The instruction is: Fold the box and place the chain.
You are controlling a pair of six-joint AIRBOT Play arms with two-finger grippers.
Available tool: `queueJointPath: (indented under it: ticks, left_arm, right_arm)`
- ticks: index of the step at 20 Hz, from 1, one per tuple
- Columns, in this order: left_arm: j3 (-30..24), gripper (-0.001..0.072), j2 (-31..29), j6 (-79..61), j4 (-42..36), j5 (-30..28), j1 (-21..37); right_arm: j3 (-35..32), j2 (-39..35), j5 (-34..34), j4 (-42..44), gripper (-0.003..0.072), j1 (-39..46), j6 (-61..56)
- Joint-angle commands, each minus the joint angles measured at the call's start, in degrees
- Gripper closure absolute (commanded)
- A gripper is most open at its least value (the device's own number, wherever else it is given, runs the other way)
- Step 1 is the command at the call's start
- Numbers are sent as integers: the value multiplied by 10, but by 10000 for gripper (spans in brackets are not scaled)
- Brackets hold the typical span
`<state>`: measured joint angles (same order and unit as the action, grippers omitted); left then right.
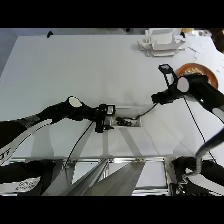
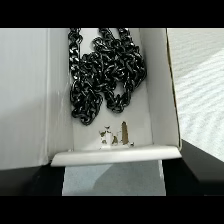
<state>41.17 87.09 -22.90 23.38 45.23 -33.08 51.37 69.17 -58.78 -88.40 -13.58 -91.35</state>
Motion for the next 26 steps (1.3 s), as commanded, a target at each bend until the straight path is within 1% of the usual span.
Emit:
queueJointPath:
  ticks: [1,4,6,9,11,15,17,19,21,24,26]
  left_arm:
    - [0,437,0,0,0,0,0]
    - [0,437,0,0,0,0,0]
    - [0,437,0,0,0,0,0]
    - [0,437,0,0,0,0,0]
    - [0,437,0,0,0,0,0]
    - [0,437,0,0,0,0,0]
    - [0,437,0,0,0,0,0]
    - [0,437,0,0,0,0,0]
    - [0,437,0,0,0,0,0]
    - [0,437,0,0,0,0,0]
    - [0,437,0,0,0,0,0]
  right_arm:
    - [0,-90,-54,12,670,-4,19]
    - [0,-165,-97,37,670,-40,19]
    - [0,-206,-111,79,670,-73,18]
    - [0,-247,-104,150,670,-126,13]
    - [0,-259,-90,181,670,-164,-3]
    - [0,-262,-16,186,670,-245,-45]
    - [0,-261,18,184,669,-268,-60]
    - [0,-258,39,181,669,-275,-64]
    - [-1,-244,44,179,669,-275,-66]
    - [-17,-205,50,177,669,-275,-68]
    - [-38,-177,71,176,669,-275,-68]
